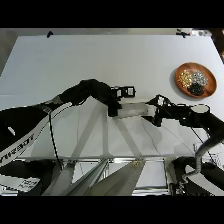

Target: Fold the box and place the chain.

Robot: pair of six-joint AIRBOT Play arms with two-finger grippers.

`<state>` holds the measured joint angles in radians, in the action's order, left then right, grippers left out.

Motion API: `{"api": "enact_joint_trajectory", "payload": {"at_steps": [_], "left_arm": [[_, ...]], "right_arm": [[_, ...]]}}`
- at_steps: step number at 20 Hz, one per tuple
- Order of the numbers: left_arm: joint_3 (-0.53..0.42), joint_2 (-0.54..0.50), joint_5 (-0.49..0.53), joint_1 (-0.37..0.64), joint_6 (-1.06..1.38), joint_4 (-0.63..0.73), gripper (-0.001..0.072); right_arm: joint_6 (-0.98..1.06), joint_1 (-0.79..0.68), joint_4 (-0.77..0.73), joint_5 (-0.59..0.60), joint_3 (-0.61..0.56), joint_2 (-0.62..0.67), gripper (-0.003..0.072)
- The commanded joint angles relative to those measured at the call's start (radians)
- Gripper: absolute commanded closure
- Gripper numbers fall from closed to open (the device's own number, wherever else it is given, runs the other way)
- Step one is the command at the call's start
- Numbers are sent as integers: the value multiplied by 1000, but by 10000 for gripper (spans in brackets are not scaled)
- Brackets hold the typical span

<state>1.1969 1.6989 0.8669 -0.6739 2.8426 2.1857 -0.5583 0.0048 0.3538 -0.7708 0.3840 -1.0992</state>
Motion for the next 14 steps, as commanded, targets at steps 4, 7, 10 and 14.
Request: {"api": "enact_joint_trajectory", "payload": {"at_steps": [4,7,10,14], "left_arm": [[1,-1,1,-1,0,1,697],[1,-1,1,-1,0,0,697],[1,-1,1,-1,0,1,697],[1,-1,1,-1,0,1,697]], "right_arm": [[-1,0,13,-3,1,-2,-25],[-21,5,13,-3,1,-22,-25],[-50,35,2,-1,1,-57,-25],[-53,48,5,-4,1,-92,-25]]}}
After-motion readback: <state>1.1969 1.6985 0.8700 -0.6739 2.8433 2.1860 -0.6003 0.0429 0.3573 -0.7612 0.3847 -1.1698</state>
